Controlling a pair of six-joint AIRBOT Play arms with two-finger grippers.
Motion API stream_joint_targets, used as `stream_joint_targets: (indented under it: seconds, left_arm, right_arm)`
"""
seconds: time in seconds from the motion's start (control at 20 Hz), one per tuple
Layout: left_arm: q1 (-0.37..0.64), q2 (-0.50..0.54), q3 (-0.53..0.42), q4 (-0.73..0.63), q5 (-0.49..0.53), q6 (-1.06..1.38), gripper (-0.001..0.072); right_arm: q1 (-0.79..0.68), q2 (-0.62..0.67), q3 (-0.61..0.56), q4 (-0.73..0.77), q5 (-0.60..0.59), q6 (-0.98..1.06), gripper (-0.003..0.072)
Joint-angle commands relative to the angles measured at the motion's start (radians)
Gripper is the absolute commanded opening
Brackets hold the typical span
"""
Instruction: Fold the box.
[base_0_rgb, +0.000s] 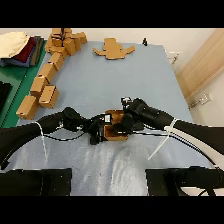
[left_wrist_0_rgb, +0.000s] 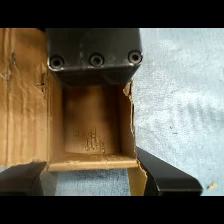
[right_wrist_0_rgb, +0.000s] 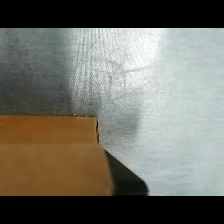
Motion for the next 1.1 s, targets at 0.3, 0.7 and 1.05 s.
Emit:
stream_joint_targets:
  seconds: [0.3, 0.7, 1.05]
  left_arm:
    - [0.001, 0.000, 0.000, 0.001, 0.000, 0.000, 0.0352]
    - [0.001, 0.000, 0.000, 0.001, 0.001, 0.000, 0.0352]
    - [0.001, 0.000, 0.000, 0.001, 0.001, 0.000, 0.0352]
  right_arm:
    - [-0.007, 0.149, 0.042, 0.037, -0.070, -0.029, 0.0385]
    - [-0.293, 0.198, 0.043, -0.011, -0.075, -0.249, 0.0003]
    - [-0.730, -0.151, 0.175, 1.056, -0.153, -1.191, 0.0002]
